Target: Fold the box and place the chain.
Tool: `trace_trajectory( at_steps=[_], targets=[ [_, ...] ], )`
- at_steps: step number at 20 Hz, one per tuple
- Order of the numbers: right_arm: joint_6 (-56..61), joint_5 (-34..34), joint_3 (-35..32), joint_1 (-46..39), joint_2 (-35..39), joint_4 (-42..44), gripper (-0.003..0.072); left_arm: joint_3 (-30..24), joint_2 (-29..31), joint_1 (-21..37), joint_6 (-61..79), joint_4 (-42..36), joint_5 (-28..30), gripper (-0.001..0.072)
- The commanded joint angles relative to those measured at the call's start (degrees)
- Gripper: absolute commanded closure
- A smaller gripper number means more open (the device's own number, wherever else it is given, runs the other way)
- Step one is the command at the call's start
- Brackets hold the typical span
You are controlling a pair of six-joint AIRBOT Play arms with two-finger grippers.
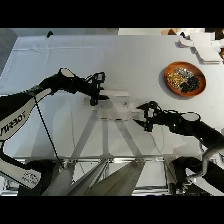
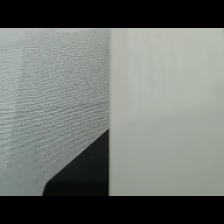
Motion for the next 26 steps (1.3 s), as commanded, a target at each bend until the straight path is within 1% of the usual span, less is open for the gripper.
trace_trajectory(
  at_steps=[1,5,9,14,16,18,20,21,23,26],
  targets=[
    [-0.9,-2.8,0.0,-0.1,-0.5,1.6,0.0142,0.0,0.0,0.0,0.0,0.0,0.0,0.0698],
    [-0.6,-3.7,0.2,-0.1,-1.9,1.9,0.0142,0.0,0.0,0.0,0.0,0.0,0.0,0.0698],
    [-0.4,-6.6,0.3,4.2,-4.1,2.0,0.0142,0.0,0.0,0.0,0.0,0.0,0.0,0.0698],
    [-0.5,-7.6,1.6,8.4,-7.1,3.0,0.0143,0.0,0.0,0.0,0.0,0.0,0.0,0.0698],
    [-0.5,-8.1,1.9,9.0,-8.9,8.5,0.0142,0.0,0.0,0.0,0.0,0.0,0.0,0.0698],
    [-0.5,-10.9,1.9,9.2,-9.0,16.9,0.0141,0.0,0.0,0.0,0.0,0.0,0.0,0.0698],
    [-0.5,-13.1,1.9,9.2,-9.0,25.2,0.0099,0.0,0.0,0.0,0.0,0.0,0.0,0.0698],
    [-0.5,-13.2,2.0,9.2,-9.0,28.1,0.0095,0.0,0.0,0.0,0.0,0.0,0.0,0.0698],
    [-0.5,-12.3,2.8,9.2,-9.0,30.1,0.0095,0.0,0.0,0.0,0.0,0.0,0.0,0.0698],
    [-0.5,-10.0,5.1,9.2,-9.0,30.1,0.0095,0.0,0.0,0.0,0.0,0.0,0.0,0.0698]
  ],
)
